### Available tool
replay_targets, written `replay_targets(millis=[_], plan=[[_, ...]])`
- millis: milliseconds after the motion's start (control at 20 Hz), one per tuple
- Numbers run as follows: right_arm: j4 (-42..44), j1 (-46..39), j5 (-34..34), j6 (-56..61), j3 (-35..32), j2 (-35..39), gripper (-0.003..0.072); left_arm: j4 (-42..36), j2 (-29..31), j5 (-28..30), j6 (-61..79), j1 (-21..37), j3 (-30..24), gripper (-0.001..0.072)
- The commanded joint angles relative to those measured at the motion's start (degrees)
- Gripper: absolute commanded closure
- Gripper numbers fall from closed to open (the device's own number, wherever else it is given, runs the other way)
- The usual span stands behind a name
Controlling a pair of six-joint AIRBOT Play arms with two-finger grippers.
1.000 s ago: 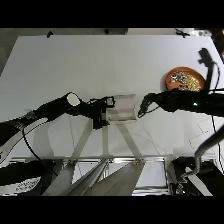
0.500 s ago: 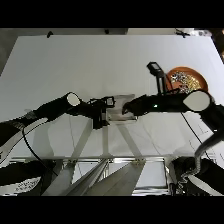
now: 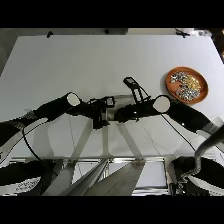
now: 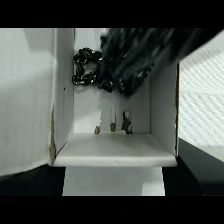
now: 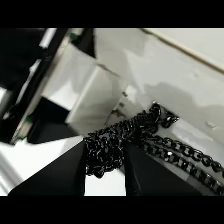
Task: Fold the box and place the chain.
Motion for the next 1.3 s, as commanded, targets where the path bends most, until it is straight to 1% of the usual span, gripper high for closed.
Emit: replay_targets(millis=[0, 50, 100, 200, 350, 550, 600, 650, 850, 1000, 1150, 1250], plan=[[0.0, 0.6, -3.1, 1.7, 0.0, -2.7, 0.0554, 0.0, 0.0, 0.0, 0.0, 0.0, 0.0, 0.0318], [0.0, 0.6, -3.2, 1.7, 0.0, -2.7, 0.0549, 0.0, 0.0, 0.0, 0.0, 0.0, 0.0, 0.0318], [0.0, 0.6, -3.1, 1.9, 0.0, -2.6, 0.0497, 0.0, 0.0, 0.0, 0.0, 0.0, 0.0, 0.0318], [-0.1, 0.6, -3.1, 3.0, 0.0, -2.6, 0.0442, 0.0, 0.0, 0.0, 0.0, 0.0, 0.0, 0.0318], [-0.1, 0.3, -2.1, 3.0, 0.0, -2.0, 0.0442, 0.0, 0.0, 0.0, 0.0, 0.0, 0.0, 0.0318], [-1.0, -2.3, 0.0, 5.1, 0.0, -0.6, 0.0438, 0.0, 0.0, 0.0, 0.0, 0.0, 0.0, 0.0318], [-2.1, -3.1, 1.1, 6.5, 0.0, -0.5, 0.0374, 0.0, 0.0, 0.0, 0.0, 0.0, 0.0, 0.0318], [-3.5, -3.7, 2.4, 7.7, 0.0, -0.4, 0.0329, 0.0, 0.0, 0.0, 0.0, 0.0, 0.0, 0.0318], [-5.5, -4.1, 5.2, 7.7, 0.0, 0.2, 0.0329, 0.0, 0.0, 0.0, 0.0, 0.0, 0.0, 0.0318], [-6.9, -4.1, 5.7, 7.4, 0.1, 4.2, 0.0330, 0.0, 0.0, 0.0, 0.0, 0.0, 0.0, 0.0318], [-16.0, -5.0, 10.0, 9.8, 0.3, 10.4, 0.0331, 0.0, 0.0, 0.0, 0.0, 0.0, 0.0, 0.0318], [-22.1, -8.9, 14.9, 12.5, 0.3, 13.5, 0.0331, 0.0, 0.0, 0.0, 0.0, 0.0, 0.0, 0.0318]])
